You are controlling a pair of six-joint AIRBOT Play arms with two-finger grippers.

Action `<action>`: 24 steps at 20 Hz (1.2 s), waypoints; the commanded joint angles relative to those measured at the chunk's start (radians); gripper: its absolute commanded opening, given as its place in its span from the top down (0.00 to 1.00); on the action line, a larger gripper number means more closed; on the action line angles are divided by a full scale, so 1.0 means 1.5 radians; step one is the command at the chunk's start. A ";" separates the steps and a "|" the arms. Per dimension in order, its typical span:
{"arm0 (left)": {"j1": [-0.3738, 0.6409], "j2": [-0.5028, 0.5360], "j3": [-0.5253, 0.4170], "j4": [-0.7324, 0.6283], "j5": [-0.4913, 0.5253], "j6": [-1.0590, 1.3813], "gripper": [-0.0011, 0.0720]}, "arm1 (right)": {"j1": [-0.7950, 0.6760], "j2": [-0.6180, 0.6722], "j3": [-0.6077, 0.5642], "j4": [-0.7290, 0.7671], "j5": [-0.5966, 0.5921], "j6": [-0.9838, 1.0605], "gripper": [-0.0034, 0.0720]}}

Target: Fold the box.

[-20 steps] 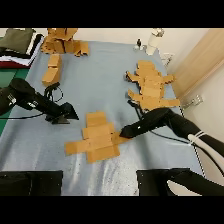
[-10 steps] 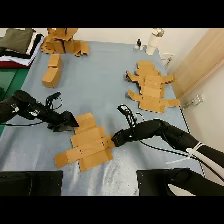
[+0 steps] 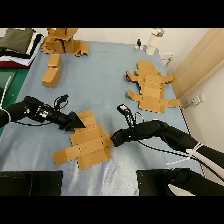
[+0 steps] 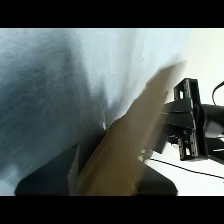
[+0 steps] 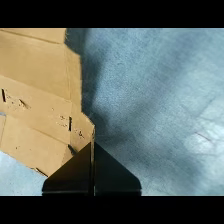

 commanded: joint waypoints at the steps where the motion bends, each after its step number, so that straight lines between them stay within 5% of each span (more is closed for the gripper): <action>1: -0.002 -0.011 0.000 -0.026 -0.005 0.056 0.57 | 0.001 0.001 0.000 -0.001 0.001 0.000 0.95; 3: -0.002 -0.011 0.000 -0.026 -0.005 0.061 0.59 | 0.001 0.001 0.000 -0.001 0.001 0.000 0.95; 5: -0.002 -0.011 0.000 -0.026 -0.005 0.073 0.76 | 0.001 0.001 0.000 -0.003 0.001 0.000 0.95; 8: -0.002 -0.015 0.000 -0.025 -0.003 0.085 0.76 | 0.001 0.001 0.000 -0.003 0.001 0.000 0.95; 10: -0.002 -0.016 0.000 -0.027 -0.003 0.103 0.97 | 0.001 0.001 0.000 -0.008 0.001 0.000 0.95; 11: -0.002 -0.016 0.000 -0.032 -0.007 0.137 0.97 | 0.001 0.001 0.000 -0.010 0.002 0.000 0.91; 13: -0.002 -0.016 0.004 -0.052 -0.016 0.192 0.97 | -0.003 0.001 0.001 -0.021 0.003 0.013 0.41; 14: -0.003 -0.016 0.013 -0.051 -0.027 0.210 0.97 | -0.014 0.001 0.006 -0.050 -0.002 0.063 0.37; 19: -0.028 0.019 0.068 -0.049 -0.032 0.311 0.97 | -0.141 0.033 0.098 -0.164 -0.118 0.268 0.37; 23: -0.131 0.038 0.065 -0.069 0.082 0.406 0.97 | -0.208 0.098 0.188 -0.148 -0.144 0.285 0.37; 24: -0.163 0.043 0.065 -0.100 0.094 0.443 0.97 | -0.208 0.113 0.202 -0.144 -0.145 0.285 0.50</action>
